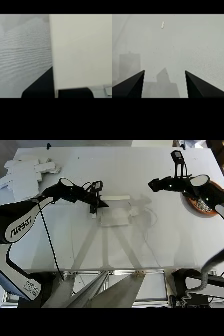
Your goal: Fold the box and place the chain.
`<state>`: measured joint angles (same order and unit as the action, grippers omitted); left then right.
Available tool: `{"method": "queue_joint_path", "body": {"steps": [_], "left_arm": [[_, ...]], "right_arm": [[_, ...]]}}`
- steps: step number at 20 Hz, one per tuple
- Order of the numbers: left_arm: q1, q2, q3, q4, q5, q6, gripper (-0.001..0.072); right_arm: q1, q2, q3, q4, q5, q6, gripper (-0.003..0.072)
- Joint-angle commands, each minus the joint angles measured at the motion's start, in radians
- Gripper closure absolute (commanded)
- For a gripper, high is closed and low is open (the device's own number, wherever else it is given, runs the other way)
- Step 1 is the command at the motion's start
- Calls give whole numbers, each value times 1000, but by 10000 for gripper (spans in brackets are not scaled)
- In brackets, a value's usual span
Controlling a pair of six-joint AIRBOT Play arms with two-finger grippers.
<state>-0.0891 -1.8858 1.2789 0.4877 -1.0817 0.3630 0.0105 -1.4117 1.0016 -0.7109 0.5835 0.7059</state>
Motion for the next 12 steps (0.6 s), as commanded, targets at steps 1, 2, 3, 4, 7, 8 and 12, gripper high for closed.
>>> {"method": "queue_joint_path", "body": {"steps": [1, 2, 3, 4, 7, 8, 12], "left_arm": [[0, 0, 1, 8, 18, -30, 703], [0, 0, 1, 8, 14, -28, 702], [0, 0, 1, 7, 12, -26, 702], [0, 0, 1, 8, 11, -26, 701], [-1, 1, 1, 51, -22, -3, 703], [-1, 2, 1, 86, -43, -4, 703], [0, 3, 1, 150, -60, -4, 701]], "right_arm": [[0, 1, 1, 0, 0, 0, 131], [0, 1, 1, 0, 0, 0, 131], [0, 1, 1, 0, 0, 0, 131], [0, 1, 1, 0, 0, 0, 131], [0, 0, 1, 0, 0, 0, 131], [0, 1, 1, 0, 0, 0, 131], [0, 1, 1, 0, 0, 0, 131]]}}
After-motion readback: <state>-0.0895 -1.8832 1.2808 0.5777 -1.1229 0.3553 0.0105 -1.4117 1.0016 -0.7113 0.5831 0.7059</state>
